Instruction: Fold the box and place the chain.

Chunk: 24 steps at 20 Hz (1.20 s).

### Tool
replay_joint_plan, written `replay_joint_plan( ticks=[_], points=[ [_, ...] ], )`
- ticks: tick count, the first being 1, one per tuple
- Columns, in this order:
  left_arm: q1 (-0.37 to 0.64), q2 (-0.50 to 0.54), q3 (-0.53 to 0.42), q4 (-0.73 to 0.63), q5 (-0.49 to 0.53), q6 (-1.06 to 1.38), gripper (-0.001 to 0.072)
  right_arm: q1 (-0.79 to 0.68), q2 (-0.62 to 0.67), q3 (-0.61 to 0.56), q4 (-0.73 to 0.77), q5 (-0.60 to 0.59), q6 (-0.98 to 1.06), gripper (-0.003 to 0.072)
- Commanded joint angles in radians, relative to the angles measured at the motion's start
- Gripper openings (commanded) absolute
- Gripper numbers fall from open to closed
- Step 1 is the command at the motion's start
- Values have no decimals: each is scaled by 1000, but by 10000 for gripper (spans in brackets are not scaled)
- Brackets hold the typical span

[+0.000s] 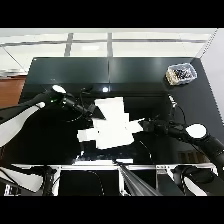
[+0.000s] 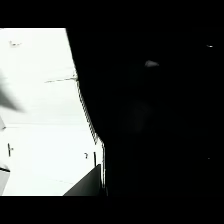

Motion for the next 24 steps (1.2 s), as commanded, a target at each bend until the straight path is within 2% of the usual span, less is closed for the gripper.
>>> replay_joint_plan(
  ticks=[1, 6, 7, 8, 10, 11, 12, 13, 14, 15, 17, 19, 21, 24],
  points=[
    [-35, -80, 108, 157, -132, 29, 401, 1, 0, 0, -15, 20, 0, 20],
    [-48, -126, 187, 168, -170, 41, 384, 1, 0, 0, -58, 65, 0, 20],
    [-50, -126, 191, 169, -177, 57, 286, 0, 0, 0, -61, 52, 0, 20],
    [-52, -126, 192, 168, -183, 72, 100, 0, 0, 0, -60, 31, 0, 20],
    [-56, -126, 192, 169, -205, 93, 68, 0, 0, 0, -59, 3, 1, 20],
    [-58, -125, 192, 169, -212, 100, 29, 0, 0, 1, -51, -1, 1, 35],
    [-58, -124, 193, 169, -211, 98, 28, 0, 1, 2, -47, -1, 1, 289],
    [-57, -118, 193, 170, -208, 98, 28, 0, 1, 5, -46, 0, 1, 653],
    [-56, -105, 193, 176, -200, 97, 27, 0, 1, 19, -71, 5, -1, 707],
    [-55, -84, 193, 196, -180, 85, 27, -6, 1, 42, -130, 9, 0, 707],
    [-49, -19, 193, 314, -74, -20, 27, -50, 1, 120, -303, 31, 0, 707],
    [-42, 75, 189, 374, -14, 22, 27, -104, 1, 209, -476, 58, -1, 703],
    [-49, 192, 144, 307, 41, 204, 26, -131, 1, 259, -599, 45, -2, 700],
    [-93, 348, -27, 205, 220, 476, 28, -135, 1, 270, -610, -8, -1, 700]
  ],
)
